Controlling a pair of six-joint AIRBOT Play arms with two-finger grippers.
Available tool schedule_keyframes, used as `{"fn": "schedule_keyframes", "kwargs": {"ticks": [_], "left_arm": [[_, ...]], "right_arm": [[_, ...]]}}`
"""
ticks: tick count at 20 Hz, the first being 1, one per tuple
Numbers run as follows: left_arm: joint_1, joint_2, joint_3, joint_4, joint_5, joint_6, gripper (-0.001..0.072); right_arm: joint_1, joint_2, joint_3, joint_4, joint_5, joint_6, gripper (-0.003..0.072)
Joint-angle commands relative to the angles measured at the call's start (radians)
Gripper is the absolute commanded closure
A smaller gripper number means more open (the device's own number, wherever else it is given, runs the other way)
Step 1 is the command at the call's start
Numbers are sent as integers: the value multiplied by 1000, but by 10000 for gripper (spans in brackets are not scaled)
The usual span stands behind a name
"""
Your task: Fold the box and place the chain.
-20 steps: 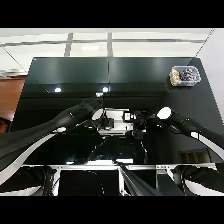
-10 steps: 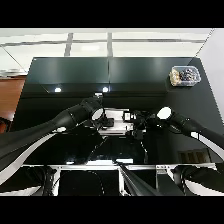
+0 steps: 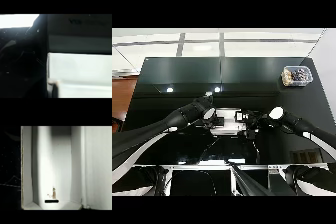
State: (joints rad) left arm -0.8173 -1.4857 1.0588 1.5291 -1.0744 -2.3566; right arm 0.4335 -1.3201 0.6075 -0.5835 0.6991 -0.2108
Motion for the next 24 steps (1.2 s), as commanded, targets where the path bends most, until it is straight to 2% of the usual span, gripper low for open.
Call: {"fn": "schedule_keyframes", "kwargs": {"ticks": [1,6,13,17,21,24], "left_arm": [[0,0,1,4,-11,0,681],[0,0,1,8,-34,0,681],[0,0,1,8,-33,19,681],[0,0,1,7,-33,19,681],[0,0,1,6,-31,19,681],[0,0,1,6,-28,19,681]], "right_arm": [[0,3,0,-11,-11,23,47],[0,104,2,-264,39,158,49],[1,142,2,-241,42,151,61],[1,141,2,-165,78,167,501],[3,139,1,-101,93,209,509],[5,108,1,23,89,207,507]]}}
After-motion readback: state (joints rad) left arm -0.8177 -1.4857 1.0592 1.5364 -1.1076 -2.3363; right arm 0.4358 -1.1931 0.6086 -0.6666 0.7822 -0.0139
